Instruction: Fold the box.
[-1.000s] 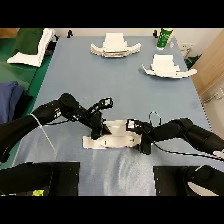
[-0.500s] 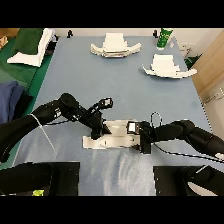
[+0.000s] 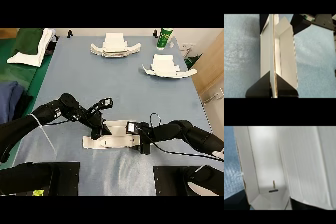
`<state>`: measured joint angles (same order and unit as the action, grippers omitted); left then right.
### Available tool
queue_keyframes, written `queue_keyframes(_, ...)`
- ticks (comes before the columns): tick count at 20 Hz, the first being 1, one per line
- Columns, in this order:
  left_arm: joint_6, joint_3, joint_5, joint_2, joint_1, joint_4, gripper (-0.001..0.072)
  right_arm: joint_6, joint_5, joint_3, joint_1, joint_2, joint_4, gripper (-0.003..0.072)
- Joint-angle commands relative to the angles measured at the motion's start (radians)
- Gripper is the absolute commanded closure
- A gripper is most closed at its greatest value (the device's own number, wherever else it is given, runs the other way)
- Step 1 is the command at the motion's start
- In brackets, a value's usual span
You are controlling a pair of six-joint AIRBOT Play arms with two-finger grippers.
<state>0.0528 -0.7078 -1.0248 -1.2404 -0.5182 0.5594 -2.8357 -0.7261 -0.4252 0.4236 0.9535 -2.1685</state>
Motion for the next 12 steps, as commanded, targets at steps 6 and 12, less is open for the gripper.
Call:
queue_keyframes(6,0.0,-0.001,0.001,0.0,0.0,0.0,0.0696,-0.035,-0.019,0.001,0.001,0.019,-0.012,0.0035)
queue_keyframes(12,0.0,-0.001,0.001,0.0,0.0,0.0,0.0696,-0.037,-0.016,0.001,0.0,0.026,-0.009,0.0036)
